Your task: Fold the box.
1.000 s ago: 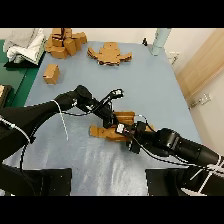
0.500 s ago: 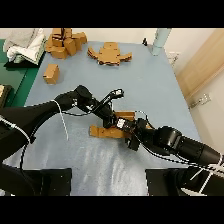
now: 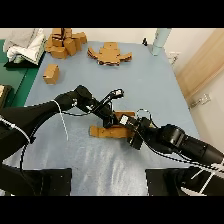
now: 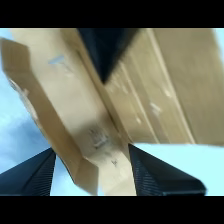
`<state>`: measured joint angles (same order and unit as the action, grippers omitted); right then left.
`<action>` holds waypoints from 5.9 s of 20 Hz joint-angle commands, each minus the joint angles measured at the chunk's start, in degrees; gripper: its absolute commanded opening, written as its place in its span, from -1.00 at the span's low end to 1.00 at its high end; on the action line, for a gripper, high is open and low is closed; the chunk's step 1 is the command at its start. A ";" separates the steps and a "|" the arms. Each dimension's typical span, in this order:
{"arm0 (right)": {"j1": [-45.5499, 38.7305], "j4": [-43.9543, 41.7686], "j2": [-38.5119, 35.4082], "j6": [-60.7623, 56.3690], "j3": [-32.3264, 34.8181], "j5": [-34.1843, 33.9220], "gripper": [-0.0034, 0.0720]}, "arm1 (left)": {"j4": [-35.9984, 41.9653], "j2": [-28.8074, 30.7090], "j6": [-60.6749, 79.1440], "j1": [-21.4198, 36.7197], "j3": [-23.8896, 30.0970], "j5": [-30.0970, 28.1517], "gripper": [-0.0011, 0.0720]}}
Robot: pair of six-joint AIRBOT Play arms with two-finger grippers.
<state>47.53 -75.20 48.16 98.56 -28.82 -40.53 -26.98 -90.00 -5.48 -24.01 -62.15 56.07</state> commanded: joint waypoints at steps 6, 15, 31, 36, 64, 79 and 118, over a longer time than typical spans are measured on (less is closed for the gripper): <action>-8.17 -6.49 -1.33 15.67 -0.02 2.14 1.00 | -0.02 -0.02 0.00 0.07 0.02 0.00 -0.95; -27.34 -48.96 6.32 70.62 -0.79 2.03 1.00 | 0.00 -0.02 0.00 0.07 0.02 -0.02 -0.95; -27.78 -51.32 14.51 72.04 -2.64 -7.02 1.00 | 0.00 -0.02 0.00 0.07 0.02 -0.02 -0.95; -27.80 -49.29 14.32 72.04 -2.64 -6.93 1.00 | 0.00 -0.02 0.02 0.07 0.02 0.00 -0.95; -27.78 -48.89 15.08 72.08 -2.64 -4.96 0.54 | -0.02 -0.02 0.00 0.07 0.02 -0.02 -0.95; -27.76 -48.92 15.10 73.50 -2.64 -3.41 0.48 | 1.27 -0.02 0.00 0.07 0.02 -1.66 -0.95; -27.78 -48.83 15.04 73.50 -2.64 -3.48 0.48 | 8.04 10.32 -43.47 6.60 4.46 0.37 -0.95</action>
<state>19.73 -124.01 63.22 172.07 -31.42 -43.99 -21.89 -78.67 -48.60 -17.56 -56.36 65.56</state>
